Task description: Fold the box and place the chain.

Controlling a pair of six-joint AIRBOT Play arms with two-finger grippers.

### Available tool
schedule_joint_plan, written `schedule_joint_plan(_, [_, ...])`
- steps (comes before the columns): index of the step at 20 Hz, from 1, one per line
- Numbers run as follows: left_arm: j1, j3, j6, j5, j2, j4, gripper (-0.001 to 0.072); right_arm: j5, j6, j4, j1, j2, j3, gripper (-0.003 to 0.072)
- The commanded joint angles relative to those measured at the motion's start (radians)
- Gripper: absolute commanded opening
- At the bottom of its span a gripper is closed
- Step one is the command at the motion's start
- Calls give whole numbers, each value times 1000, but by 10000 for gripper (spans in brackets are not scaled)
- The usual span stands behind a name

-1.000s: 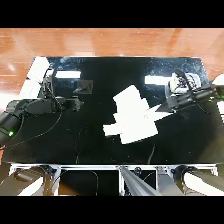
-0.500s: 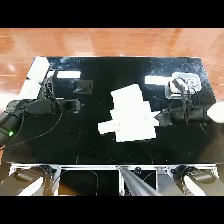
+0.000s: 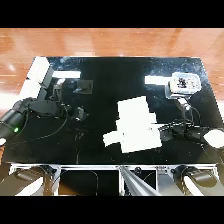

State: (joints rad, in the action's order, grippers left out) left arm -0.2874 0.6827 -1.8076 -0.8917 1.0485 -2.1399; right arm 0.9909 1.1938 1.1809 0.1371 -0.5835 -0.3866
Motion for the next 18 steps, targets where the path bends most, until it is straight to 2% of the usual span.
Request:
schedule_joint_plan(1, [0, 10, -283, -86, 129, -372, 629, -3, 3, -26, 1, 7, 10, 34])
schedule_joint_plan(2, [0, 20, -387, -114, 182, -465, 628, -3, 3, -36, 1, 7, 10, 34])
schedule_joint_plan(4, [0, 49, -505, -143, 268, -552, 628, 0, 3, -53, 1, 7, 10, 34])
schedule_joint_plan(9, [0, 156, -590, -239, 415, -568, 629, 23, 3, -62, 1, 7, 10, 35])
schedule_joint_plan(14, [-23, 209, -698, -337, 527, -642, 629, 27, 8, -62, 1, 7, 10, 34])
schedule_joint_plan(18, [-85, 275, -745, -348, 608, -673, 616, 31, 15, -66, 1, 6, 10, 34])
